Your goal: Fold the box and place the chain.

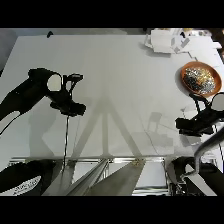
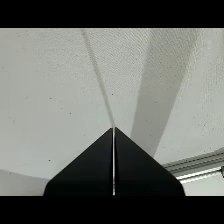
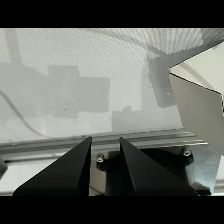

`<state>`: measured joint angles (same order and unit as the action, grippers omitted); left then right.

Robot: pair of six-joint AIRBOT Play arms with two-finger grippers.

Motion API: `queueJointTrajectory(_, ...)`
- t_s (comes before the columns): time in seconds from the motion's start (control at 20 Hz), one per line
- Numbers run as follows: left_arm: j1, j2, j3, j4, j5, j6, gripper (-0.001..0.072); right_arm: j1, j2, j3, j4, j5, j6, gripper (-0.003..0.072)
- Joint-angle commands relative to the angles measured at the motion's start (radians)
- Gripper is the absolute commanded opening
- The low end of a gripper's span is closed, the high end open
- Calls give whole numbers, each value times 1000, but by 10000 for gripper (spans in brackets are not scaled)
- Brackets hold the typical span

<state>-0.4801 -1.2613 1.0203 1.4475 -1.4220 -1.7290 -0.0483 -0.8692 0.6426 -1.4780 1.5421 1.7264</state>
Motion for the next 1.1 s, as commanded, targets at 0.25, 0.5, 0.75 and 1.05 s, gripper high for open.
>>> queueJointTrajectory(0.25,0,-1,0,0,0,0,8,-1,1,0,0,0,0,176)
queueJointTrajectory(0.5,-1,-1,0,0,0,0,8,-1,1,0,-65,-147,-277,177)
queueJointTrajectory(0.75,0,-1,0,0,0,0,8,-1,0,0,-61,-193,-276,177)
queueJointTrajectory(1.05,0,-1,0,0,0,0,8,-1,0,11,-48,-224,-135,88)
